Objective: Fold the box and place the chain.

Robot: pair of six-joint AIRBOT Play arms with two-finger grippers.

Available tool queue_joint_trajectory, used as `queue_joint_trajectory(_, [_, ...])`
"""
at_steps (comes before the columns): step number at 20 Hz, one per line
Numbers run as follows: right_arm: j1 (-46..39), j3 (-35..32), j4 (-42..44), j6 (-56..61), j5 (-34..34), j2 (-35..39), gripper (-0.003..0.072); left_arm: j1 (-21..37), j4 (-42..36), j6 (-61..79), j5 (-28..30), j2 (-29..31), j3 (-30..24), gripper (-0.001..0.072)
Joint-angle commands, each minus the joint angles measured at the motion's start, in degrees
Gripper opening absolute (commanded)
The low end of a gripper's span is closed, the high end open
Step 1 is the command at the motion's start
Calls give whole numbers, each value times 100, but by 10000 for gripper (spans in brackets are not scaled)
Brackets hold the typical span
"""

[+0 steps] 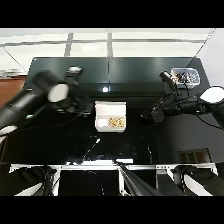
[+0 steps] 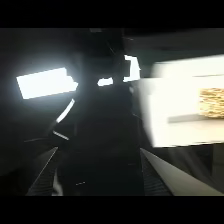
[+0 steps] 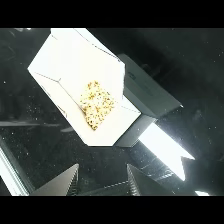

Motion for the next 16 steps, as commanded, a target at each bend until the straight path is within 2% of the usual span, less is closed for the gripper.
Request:
queue_joint_trajectory(1, [-4,0,-9,2,-4,-4,366,1215,-413,498,413,1027,-1027,580])
queue_joint_trajectory(3, [-4,0,-4,7,-7,-4,366,2177,-1709,1443,1158,1335,-1808,579])
queue_joint_trajectory(4, [-4,0,-2,11,-7,-4,366,2544,-2435,2398,1526,1373,-2151,580])
queue_joint_trajectory(6, [-4,0,-2,59,-9,-4,366,2953,-3388,4339,1794,1340,-2483,580])
queue_joint_trajectory(9, [-4,0,-4,284,-17,-4,366,2920,-4019,6992,1880,1180,-2603,582])
queue_joint_trajectory(10, [-4,0,-4,302,-28,-4,366,2835,-4103,7565,1996,1095,-2603,621])
queue_joint_trajectory(11, [-4,0,-4,308,-44,-4,366,2750,-4142,8028,2122,1014,-2603,717])
queue_joint_trajectory(16, [-4,0,-2,520,-308,-4,366,2037,-4175,11097,2597,575,-2603,717])
